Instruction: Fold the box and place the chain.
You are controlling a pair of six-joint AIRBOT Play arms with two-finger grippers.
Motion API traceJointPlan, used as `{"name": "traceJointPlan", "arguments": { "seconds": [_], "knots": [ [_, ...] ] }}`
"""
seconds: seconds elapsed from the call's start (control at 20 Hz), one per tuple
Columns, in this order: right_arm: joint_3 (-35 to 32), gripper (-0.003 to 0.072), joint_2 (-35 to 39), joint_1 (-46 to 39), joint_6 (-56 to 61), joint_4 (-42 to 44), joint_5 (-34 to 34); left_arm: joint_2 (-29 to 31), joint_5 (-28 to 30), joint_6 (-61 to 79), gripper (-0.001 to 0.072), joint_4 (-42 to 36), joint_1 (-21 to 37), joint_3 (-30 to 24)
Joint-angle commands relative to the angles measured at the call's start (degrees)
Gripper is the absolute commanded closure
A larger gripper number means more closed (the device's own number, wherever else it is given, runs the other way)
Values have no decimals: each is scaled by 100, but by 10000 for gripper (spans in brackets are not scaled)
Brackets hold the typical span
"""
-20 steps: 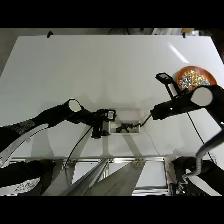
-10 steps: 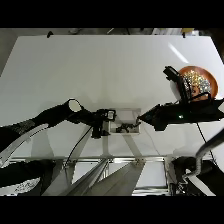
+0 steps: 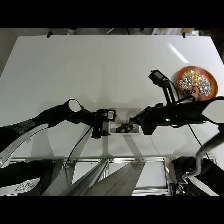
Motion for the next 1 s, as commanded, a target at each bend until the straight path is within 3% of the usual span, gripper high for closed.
{"name": "traceJointPlan", "arguments": {
  "seconds": [0.0,0.1,0.25,0.5,0.7,0.8,0.95],
  "knots": [
    [4,626,-568,103,238,-828,-129,4,2,2,394,0,2,2],
    [4,566,-964,107,195,-828,-122,4,2,2,394,0,2,2],
    [7,552,-1292,367,59,-1034,-118,4,4,2,394,0,2,2],
    [162,502,-1078,240,76,-1515,240,7,2,2,394,0,2,2],
    [293,530,-868,-686,398,-2391,616,7,2,2,394,0,2,2],
    [293,664,-920,-1161,592,-2708,479,7,2,2,394,0,2,2],
    [280,671,-1169,-1598,717,-3023,367,7,0,2,394,0,2,2]
  ]
}}
